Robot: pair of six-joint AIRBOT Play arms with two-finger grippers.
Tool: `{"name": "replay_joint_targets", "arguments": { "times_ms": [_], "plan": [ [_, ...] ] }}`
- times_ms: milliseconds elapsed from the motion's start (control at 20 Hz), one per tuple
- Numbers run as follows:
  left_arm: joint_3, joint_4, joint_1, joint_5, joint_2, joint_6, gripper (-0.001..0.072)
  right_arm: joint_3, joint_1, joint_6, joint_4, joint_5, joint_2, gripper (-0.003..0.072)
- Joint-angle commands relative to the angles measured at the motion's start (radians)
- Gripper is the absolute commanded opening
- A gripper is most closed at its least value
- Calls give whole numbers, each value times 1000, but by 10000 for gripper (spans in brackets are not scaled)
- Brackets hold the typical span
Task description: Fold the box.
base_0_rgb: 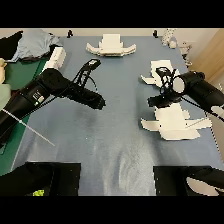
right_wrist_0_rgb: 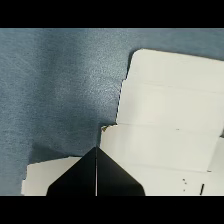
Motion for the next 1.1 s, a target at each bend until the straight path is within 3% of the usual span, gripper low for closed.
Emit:
{"name": "replay_joint_targets", "arguments": {
  "times_ms": [0,550,700,900,1050],
  "plan": [
    [0,0,1,0,0,0,14,1,0,0,0,0,0,5],
    [0,0,1,0,0,0,14,1,0,1,1,-5,0,5],
    [0,0,1,0,0,0,14,1,0,1,74,-9,0,5],
    [0,0,0,1,0,0,14,0,0,1,280,-36,-2,5],
    [0,-6,0,32,0,0,14,29,-17,52,216,-11,-2,69]
  ]
}}
